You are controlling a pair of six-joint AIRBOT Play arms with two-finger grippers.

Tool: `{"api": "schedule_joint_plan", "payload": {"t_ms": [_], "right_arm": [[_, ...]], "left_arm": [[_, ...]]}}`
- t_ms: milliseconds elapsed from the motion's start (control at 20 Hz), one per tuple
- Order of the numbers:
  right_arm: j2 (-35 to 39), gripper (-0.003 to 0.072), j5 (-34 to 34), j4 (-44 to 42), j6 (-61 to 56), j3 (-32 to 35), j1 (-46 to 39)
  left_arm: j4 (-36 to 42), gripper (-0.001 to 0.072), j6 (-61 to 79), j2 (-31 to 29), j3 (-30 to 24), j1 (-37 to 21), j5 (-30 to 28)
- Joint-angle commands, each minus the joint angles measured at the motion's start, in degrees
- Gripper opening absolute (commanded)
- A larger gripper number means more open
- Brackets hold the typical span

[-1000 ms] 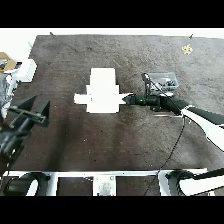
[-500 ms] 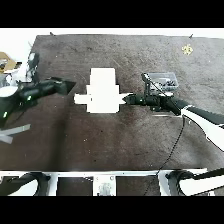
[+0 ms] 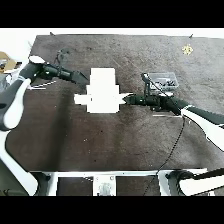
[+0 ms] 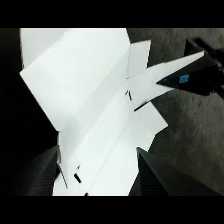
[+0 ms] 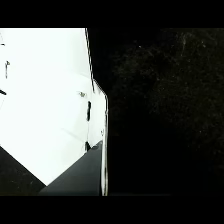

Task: Fold the box and place the chain.

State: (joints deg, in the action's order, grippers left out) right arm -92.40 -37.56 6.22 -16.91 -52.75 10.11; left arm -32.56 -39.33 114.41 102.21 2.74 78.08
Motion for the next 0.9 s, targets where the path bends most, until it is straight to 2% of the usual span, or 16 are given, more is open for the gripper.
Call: {"api": "schedule_joint_plan", "payload": {"t_ms": [0, 100, 300, 600, 850], "right_arm": [[0.0, 0.0002, -0.1, 0.0, 0.8, 0.0, 0.0], [0.0, 0.0002, -0.2, 0.0, 0.8, 0.0, 0.0], [0.0, 0.0002, -0.1, 0.0, 0.9, 0.0, 0.0], [0.0, 0.0003, -0.1, 0.2, 0.9, 0.0, 0.0], [0.0, 0.0002, -0.1, 0.2, 0.8, 0.0, 0.0]], "left_arm": [[-6.7, 0.0539, -3.3, 8.6, 10.4, 2.5, 4.9], [-6.4, 0.0539, -3.0, 11.4, 13.0, 3.7, 5.1], [-2.6, 0.0538, -0.3, 13.5, 13.4, 5.7, 7.8], [-1.6, 0.0538, 0.0, 13.8, 13.5, 5.6, 8.2], [0.7, 0.0536, -1.2, 13.8, 13.5, 3.0, 8.6]]}}
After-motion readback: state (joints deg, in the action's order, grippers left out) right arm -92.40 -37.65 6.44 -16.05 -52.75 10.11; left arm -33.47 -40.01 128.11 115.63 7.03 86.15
